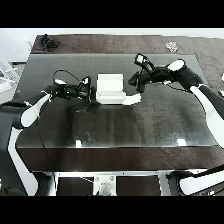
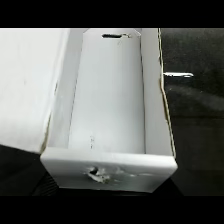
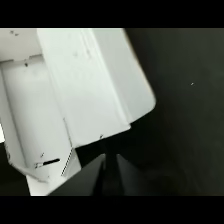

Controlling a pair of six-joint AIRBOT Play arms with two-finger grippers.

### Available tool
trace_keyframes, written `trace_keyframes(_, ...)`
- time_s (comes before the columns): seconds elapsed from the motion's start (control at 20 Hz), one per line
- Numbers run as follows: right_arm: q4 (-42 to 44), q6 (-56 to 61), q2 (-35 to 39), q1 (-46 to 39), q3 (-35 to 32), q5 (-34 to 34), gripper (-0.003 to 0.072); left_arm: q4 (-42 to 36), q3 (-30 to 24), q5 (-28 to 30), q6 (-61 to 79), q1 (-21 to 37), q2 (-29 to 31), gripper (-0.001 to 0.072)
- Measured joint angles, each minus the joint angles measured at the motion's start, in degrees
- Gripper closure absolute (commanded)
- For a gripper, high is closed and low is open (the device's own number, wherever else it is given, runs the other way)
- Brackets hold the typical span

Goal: Fold the box and place the chain.

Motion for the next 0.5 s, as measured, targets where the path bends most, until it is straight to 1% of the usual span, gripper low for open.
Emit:
trace_keyframes(0.2, -1.60, -4.44, 0.76, -0.87, -4.79, 2.95, 0.0091, -0.02, 0.00, 0.00, 0.02, 0.00, 0.00, 0.0342)
trace_keyframes(0.3, -1.88, -6.84, -0.07, -0.72, -5.77, 3.15, 0.0092, -0.02, 0.00, 0.00, 0.00, 0.00, 0.00, 0.0342)
trace_keyframes(0.4, -1.81, -8.92, -1.05, -0.26, -6.21, 3.26, 0.0125, -0.02, 0.00, 0.02, 0.02, 0.00, 0.00, 0.0342)
trace_keyframes(0.5, -1.05, -10.86, -2.05, 0.02, -6.43, 3.21, 0.0133, -0.02, 0.00, 0.02, 0.00, 0.00, 0.00, 0.0342)
